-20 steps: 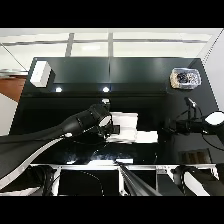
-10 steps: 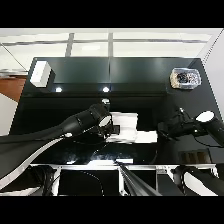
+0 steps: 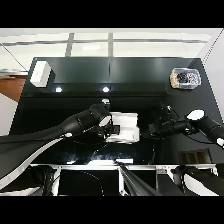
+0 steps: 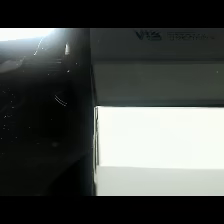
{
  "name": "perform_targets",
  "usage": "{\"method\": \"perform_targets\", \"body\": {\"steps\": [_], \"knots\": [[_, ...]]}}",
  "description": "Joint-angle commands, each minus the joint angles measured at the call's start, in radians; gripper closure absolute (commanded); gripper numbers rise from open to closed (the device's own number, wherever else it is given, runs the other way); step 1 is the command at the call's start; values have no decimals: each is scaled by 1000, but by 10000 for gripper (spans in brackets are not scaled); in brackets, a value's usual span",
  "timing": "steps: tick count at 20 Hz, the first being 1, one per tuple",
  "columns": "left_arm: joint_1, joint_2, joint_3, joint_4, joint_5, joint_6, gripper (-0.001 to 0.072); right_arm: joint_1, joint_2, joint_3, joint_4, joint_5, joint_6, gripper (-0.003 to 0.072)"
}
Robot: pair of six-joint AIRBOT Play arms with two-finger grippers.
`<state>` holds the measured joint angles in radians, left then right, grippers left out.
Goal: Fold the box and place the chain.
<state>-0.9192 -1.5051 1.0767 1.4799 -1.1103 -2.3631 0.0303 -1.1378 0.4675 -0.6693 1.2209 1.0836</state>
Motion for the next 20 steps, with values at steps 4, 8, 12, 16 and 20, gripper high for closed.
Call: {"method": "perform_targets", "body": {"steps": [4,8,12,16,20], "knots": [[0,0,1,0,0,0,679,9,-2,63,23,101,-45,85],[0,0,1,2,1,0,679,67,-2,68,23,57,77,87],[0,0,1,4,1,0,679,208,-2,69,21,-45,181,211],[0,0,1,3,-2,0,679,325,-2,77,-67,-180,332,218],[0,0,1,3,-2,1,678,408,-2,128,-249,-214,481,217]]}}
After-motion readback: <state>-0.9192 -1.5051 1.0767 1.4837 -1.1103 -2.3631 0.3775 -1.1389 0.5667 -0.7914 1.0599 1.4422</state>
